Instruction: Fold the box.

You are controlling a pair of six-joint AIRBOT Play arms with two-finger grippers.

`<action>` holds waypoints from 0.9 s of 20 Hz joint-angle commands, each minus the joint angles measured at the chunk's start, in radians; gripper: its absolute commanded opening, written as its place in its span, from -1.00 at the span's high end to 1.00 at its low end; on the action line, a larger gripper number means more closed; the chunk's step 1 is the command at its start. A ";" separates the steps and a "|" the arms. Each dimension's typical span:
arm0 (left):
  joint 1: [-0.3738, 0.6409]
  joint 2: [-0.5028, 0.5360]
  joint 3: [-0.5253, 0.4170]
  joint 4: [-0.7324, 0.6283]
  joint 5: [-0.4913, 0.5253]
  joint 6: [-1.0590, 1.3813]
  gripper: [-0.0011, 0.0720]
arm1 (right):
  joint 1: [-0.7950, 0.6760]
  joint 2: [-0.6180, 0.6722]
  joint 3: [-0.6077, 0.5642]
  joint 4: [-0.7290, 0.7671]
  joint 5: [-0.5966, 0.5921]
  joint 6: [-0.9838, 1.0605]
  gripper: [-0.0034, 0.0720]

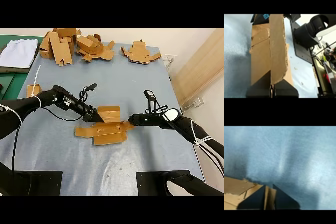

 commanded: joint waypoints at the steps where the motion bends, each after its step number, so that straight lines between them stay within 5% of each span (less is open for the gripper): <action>1: -0.003 0.000 0.001 0.039 -0.001 0.013 0.94 | -0.004 0.003 0.004 -0.098 0.026 0.080 0.12; 3: 0.003 0.001 0.001 0.061 0.000 0.013 0.94 | -0.024 0.028 0.015 -0.098 0.047 0.088 -0.14; 6: 0.014 0.001 0.001 0.060 0.009 0.014 0.94 | -0.060 0.115 0.018 -0.098 0.138 0.138 -0.14; 10: 0.015 0.028 0.005 0.043 0.092 0.068 0.94 | -0.069 0.236 0.018 -0.098 0.105 0.144 0.00; 18: -0.026 0.166 -0.020 -0.023 0.240 0.219 0.94 | -0.069 0.255 0.016 -0.098 0.104 0.158 0.00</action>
